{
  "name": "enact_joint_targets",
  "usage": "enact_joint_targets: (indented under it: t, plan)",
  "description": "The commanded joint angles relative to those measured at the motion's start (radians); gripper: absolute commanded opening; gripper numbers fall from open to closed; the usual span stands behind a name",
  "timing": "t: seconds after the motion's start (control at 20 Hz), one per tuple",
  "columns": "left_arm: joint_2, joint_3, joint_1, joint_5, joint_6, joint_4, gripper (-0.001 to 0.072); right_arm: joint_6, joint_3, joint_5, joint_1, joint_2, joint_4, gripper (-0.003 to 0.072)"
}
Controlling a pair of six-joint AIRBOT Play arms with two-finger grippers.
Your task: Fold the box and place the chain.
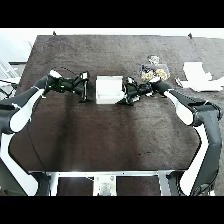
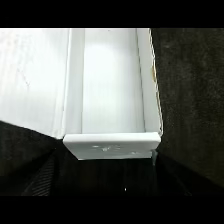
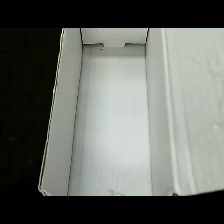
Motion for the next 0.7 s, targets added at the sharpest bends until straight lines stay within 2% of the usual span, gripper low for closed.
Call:
enact_joint_targets:
  t: [0.0,0.65]
  plan:
    - [-0.001,0.000,0.000,0.014,-0.003,0.026,0.0720,0.000,0.000,0.000,0.001,0.000,0.000,0.0591]
    - [-0.011,0.000,-0.002,-0.032,-0.003,-0.031,0.0720,0.000,0.000,0.000,0.001,0.000,0.000,0.0590]
